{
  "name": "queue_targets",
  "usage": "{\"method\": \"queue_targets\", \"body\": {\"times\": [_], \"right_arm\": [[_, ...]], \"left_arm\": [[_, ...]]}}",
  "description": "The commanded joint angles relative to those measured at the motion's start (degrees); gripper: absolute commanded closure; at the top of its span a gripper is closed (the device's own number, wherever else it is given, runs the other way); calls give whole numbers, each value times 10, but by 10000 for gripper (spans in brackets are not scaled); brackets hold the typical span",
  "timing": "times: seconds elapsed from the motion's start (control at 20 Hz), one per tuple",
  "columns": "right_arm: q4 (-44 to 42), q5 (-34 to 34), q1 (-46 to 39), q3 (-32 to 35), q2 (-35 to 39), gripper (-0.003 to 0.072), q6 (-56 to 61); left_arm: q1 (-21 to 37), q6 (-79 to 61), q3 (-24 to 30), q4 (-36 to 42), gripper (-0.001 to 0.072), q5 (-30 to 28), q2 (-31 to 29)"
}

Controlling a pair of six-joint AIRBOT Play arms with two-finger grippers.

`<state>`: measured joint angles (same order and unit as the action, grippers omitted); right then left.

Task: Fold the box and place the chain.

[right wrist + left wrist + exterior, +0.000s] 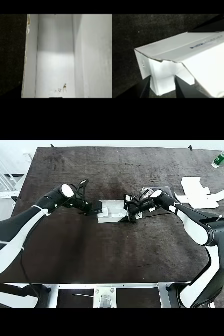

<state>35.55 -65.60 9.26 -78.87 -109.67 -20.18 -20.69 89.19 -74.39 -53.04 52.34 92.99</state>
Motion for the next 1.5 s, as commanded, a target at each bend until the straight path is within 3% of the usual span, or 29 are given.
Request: {"method": "queue_targets", "body": {"times": [0.0,0.65,0.85,1.25,1.45], "right_arm": [[0,0,0,0,0,113,0],[0,0,0,0,0,113,0],[0,0,0,0,0,113,0],[0,0,0,0,0,113,0],[0,0,0,0,0,113,0]], "left_arm": [[-9,36,-13,-47,334,11,1],[-38,62,-24,-96,334,-9,18],[-39,75,-55,-111,334,14,39],[-39,105,-67,-151,334,24,49],[-70,128,-116,-191,335,58,80]]}}
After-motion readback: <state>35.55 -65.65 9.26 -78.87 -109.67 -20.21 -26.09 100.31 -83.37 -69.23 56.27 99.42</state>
